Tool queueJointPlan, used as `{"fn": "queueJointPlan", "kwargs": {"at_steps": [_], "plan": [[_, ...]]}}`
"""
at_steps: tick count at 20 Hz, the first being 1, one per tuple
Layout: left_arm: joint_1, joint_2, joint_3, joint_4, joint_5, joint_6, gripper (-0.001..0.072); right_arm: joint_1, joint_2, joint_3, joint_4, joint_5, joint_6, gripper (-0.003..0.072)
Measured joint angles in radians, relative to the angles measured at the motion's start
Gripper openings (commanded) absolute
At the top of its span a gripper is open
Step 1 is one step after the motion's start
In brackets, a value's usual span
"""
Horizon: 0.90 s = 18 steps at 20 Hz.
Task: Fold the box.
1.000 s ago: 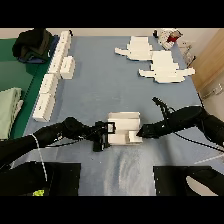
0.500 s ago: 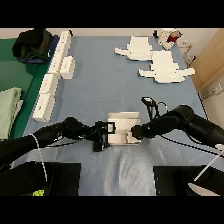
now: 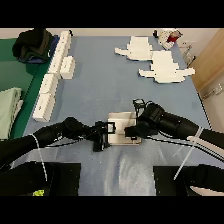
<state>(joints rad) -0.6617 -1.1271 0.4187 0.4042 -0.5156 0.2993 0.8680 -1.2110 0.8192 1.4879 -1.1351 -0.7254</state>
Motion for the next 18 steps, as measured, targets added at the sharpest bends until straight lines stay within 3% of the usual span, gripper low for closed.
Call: {"fn": "queueJointPlan", "kwargs": {"at_steps": [2,5,6,7,8,9,10,15,17,18], "plan": [[0.0,0.0,0.0,0.0,0.0,0.0,0.0404,0.005,-0.019,0.006,-0.01,0.02,0.027,0.0362],[0.0,0.0,0.0,-0.001,0.0,-0.002,0.0404,0.011,-0.039,0.01,-0.011,0.051,0.056,0.0291],[0.0,0.0,0.0,-0.001,0.0,-0.002,0.0403,0.011,-0.046,0.01,-0.011,0.054,0.063,0.0244],[0.0,0.0,0.0,-0.001,0.0,-0.002,0.0404,0.011,-0.051,0.011,-0.012,0.054,0.065,0.0128],[0.0,0.0,0.0,-0.001,0.0,-0.003,0.0404,0.011,-0.056,0.011,-0.016,0.049,0.071,0.0059],[0.001,0.0,0.0,-0.001,-0.001,-0.003,0.0404,0.011,-0.058,0.011,-0.019,0.045,0.072,0.0008],[0.001,0.0,0.0,-0.002,-0.001,-0.003,0.0404,0.011,-0.061,0.011,-0.02,0.043,0.075,0.0007],[0.001,0.0,0.0,-0.001,0.0,-0.001,0.0404,0.011,-0.065,0.012,-0.014,0.037,0.077,0.001],[0.001,0.0,0.0,0.001,0.0,0.002,0.0404,0.012,-0.067,0.011,0.0,0.032,0.077,0.0333],[0.001,0.0,0.0,0.002,0.001,0.004,0.0404,0.014,-0.067,0.011,0.007,0.029,0.073,0.0346]]}}
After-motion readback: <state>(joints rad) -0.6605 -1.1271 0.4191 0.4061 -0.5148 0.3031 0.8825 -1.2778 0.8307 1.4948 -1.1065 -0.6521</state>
